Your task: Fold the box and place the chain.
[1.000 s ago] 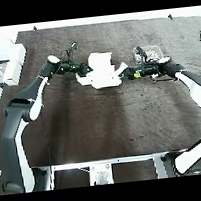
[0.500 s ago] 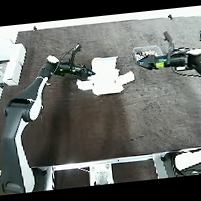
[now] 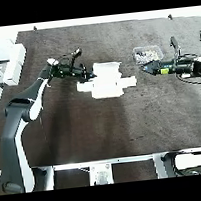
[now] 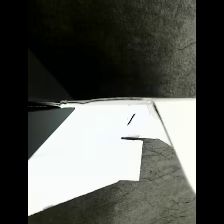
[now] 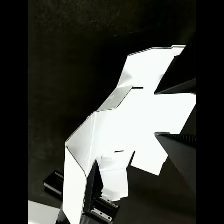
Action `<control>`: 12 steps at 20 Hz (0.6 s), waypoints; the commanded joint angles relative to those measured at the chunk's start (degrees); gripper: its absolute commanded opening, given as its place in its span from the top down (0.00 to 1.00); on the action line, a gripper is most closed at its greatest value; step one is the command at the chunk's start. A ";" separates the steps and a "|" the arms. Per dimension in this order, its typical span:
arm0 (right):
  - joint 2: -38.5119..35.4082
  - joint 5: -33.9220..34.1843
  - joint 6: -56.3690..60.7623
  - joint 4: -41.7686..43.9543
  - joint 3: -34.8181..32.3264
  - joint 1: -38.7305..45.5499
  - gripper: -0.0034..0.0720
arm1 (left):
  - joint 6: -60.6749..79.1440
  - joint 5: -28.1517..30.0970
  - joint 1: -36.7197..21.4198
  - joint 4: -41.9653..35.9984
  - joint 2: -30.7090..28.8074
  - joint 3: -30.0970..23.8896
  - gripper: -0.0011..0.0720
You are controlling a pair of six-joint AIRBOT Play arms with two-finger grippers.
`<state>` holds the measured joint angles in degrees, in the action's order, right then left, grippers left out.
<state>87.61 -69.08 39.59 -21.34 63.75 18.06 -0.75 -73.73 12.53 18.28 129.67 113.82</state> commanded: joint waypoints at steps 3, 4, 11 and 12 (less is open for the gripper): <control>-0.26 2.32 -8.68 6.08 -5.57 0.04 0.58 | 11.74 2.01 0.02 -3.76 -0.04 -6.25 0.97; -0.26 2.97 -8.83 6.58 -5.97 -0.09 0.58 | 12.59 2.62 0.02 -3.76 -0.02 -7.37 0.97; -0.24 4.13 -10.29 6.60 -6.38 -0.98 0.58 | 16.13 3.32 -0.11 -3.69 0.09 -8.28 0.97; -0.24 4.11 -10.32 6.56 -6.40 -0.98 0.58 | 16.24 3.32 -0.11 -3.58 0.22 -8.28 0.97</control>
